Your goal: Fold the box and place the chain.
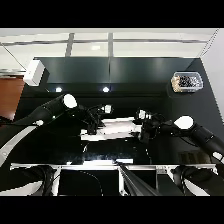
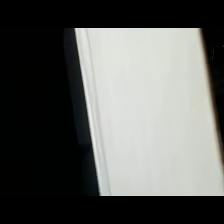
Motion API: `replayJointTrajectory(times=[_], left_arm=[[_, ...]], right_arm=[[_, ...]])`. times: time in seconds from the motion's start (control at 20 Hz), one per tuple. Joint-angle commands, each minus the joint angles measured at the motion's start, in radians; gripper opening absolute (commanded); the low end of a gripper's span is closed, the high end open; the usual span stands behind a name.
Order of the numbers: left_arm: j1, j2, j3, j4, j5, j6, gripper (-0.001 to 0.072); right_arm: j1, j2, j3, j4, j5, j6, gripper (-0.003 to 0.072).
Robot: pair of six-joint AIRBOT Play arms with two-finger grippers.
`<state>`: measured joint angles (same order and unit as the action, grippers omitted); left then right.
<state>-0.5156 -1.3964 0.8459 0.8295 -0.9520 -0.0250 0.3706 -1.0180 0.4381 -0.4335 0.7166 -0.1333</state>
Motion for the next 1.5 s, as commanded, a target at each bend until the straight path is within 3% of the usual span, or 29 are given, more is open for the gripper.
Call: replayJointTrajectory(times=[0.0,0.75,1.45], left_arm=[[0.000,0.001,0.000,0.000,0.002,0.000,0.0024],[0.000,0.001,0.000,0.000,0.001,0.000,0.0024],[0.000,0.001,0.000,0.000,0.001,-0.001,0.0025]], right_arm=[[-0.001,-0.023,0.001,0.026,0.072,-0.026,0.0624],[0.046,-0.139,0.001,-0.066,0.052,-0.109,0.0624],[0.051,-0.141,0.001,-0.110,-0.004,-0.078,0.0623]])
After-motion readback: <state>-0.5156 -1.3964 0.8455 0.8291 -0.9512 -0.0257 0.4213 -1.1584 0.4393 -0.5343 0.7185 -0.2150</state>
